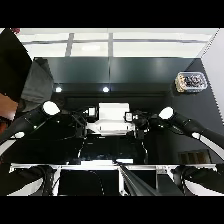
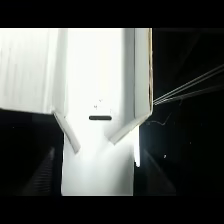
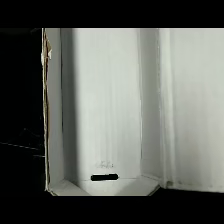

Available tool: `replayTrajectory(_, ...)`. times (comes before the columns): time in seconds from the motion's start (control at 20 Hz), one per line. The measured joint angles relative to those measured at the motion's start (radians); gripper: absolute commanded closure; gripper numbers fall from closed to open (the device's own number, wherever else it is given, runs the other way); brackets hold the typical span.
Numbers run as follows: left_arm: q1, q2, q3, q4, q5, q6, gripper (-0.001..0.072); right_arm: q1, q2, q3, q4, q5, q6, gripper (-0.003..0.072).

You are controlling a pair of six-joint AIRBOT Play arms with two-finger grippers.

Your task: Fold the box and place the chain.

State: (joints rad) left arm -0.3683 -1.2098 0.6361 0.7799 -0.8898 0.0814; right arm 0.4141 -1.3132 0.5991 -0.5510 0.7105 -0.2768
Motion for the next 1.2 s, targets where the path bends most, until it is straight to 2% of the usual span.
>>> replayTrajectory(0.05, -0.003, -0.006, 0.000, -0.016, 0.000, 0.005, 0.0363, 0.000, 0.000, 0.000, 0.000, 0.000, 0.000, 0.0462)
replayTrajectory(0.15, -0.007, -0.014, 0.000, -0.033, 0.002, 0.011, 0.0406, 0.000, 0.000, 0.000, 0.000, 0.000, 0.000, 0.0462)
replayTrajectory(0.2, -0.009, -0.016, 0.000, -0.040, 0.007, 0.014, 0.0480, 0.000, 0.000, 0.000, 0.000, 0.000, 0.000, 0.0462)
replayTrajectory(0.45, -0.023, -0.021, 0.000, -0.069, 0.010, 0.017, 0.0489, 0.000, 0.000, 0.000, 0.000, 0.000, 0.000, 0.0462)
replayTrajectory(0.85, -0.029, -0.069, 0.000, -0.225, 0.027, 0.013, 0.0490, 0.000, 0.000, 0.000, 0.000, 0.000, 0.000, 0.0462)
replayTrajectory(0.9, -0.029, -0.080, 0.000, -0.249, 0.027, 0.014, 0.0519, 0.000, 0.000, 0.000, 0.000, 0.000, 0.000, 0.0462)
replayTrajectory(0.95, -0.029, -0.093, 0.000, -0.265, 0.026, 0.014, 0.0655, 0.000, 0.000, 0.000, 0.000, 0.000, 0.000, 0.0462)
replayTrajectory(1.05, -0.029, -0.107, 0.000, -0.272, 0.021, 0.017, 0.0655, 0.000, 0.000, 0.000, 0.000, 0.000, 0.000, 0.0462)
replayTrajectory(1.1, -0.029, -0.111, 0.000, -0.271, 0.020, 0.014, 0.0470, 0.000, 0.000, 0.000, 0.000, 0.000, 0.000, 0.0461)
replayTrajectory(1.15, -0.031, -0.114, 0.000, -0.271, 0.019, 0.008, 0.0351, 0.000, 0.000, 0.000, -0.001, 0.000, 0.000, 0.0461)
replayTrajectory(1.2, -0.034, -0.116, 0.000, -0.269, 0.018, 0.002, 0.0484, 0.000, 0.000, 0.000, 0.000, 0.000, 0.000, 0.0461)
